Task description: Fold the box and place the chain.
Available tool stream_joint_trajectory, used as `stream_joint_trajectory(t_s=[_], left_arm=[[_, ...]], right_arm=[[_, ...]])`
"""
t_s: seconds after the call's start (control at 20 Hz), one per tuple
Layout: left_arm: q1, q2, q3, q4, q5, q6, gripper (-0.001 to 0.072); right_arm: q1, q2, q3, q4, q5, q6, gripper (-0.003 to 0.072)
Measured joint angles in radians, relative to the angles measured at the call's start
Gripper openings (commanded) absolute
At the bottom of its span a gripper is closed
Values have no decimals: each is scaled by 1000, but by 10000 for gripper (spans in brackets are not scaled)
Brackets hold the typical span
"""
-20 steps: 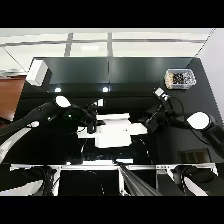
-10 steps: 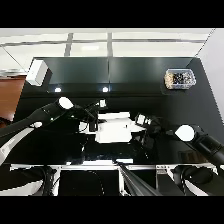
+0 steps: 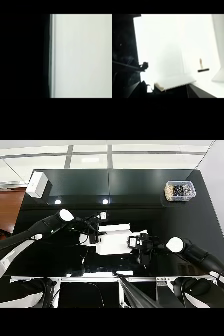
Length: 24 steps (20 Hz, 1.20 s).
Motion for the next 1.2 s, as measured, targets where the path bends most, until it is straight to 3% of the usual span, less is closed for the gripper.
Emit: stream_joint_trajectory(t_s=[0.3, 0.65, 0.85, 1.2], left_arm=[[0, 0, 0, 0, 1, 0, 24], [0, 0, 0, 0, -3, 0, 24], [0, 0, 0, 3, -45, -3, 24], [0, 0, 1, 19, -74, -1, 24]], right_arm=[[32, -21, 17, 100, -109, -152, 703], [-85, -26, 88, 65, -41, -200, 703], [-110, -37, 102, 130, 0, -277, 703], [-122, -59, 106, 209, -27, -323, 703]])
